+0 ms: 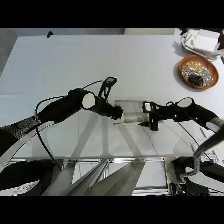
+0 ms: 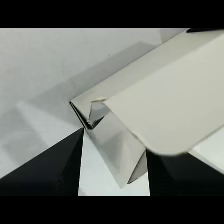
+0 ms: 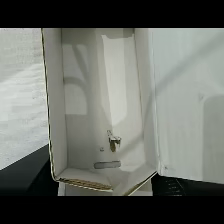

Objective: Fold the box and place the chain.

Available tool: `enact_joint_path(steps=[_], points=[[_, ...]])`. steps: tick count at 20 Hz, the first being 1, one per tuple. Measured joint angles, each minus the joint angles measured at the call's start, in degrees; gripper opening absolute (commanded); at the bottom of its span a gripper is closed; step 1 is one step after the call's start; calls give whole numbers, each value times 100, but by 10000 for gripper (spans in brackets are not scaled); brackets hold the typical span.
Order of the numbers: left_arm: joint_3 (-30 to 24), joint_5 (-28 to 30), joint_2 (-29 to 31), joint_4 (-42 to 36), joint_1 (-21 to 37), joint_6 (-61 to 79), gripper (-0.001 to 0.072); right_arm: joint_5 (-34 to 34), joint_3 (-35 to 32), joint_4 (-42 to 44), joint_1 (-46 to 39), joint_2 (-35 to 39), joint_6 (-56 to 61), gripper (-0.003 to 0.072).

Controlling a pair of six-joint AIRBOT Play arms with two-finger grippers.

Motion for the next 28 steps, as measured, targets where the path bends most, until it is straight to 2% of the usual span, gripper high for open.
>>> enact_joint_path(steps=[3,9,10,12,18,26,28], points=[[387,-444,-103,363,-87,-422,409,-4,0,-2,-2,0,0,321],[1565,-2028,-507,1436,-369,-1493,404,-2,0,0,0,0,0,321],[1676,-2173,-544,1554,-411,-1698,381,-2,0,0,0,0,0,321],[1823,-2347,-640,1711,-463,-2199,381,-2,0,0,0,0,0,321],[1963,-2516,-1108,1650,-588,-3106,381,-2,0,0,0,0,0,321],[1982,-2251,-1506,1530,-684,-3423,374,-2,0,-2,0,0,0,321],[1982,-2186,-1613,1530,-708,-3462,310,-2,0,-2,0,0,2,321]])
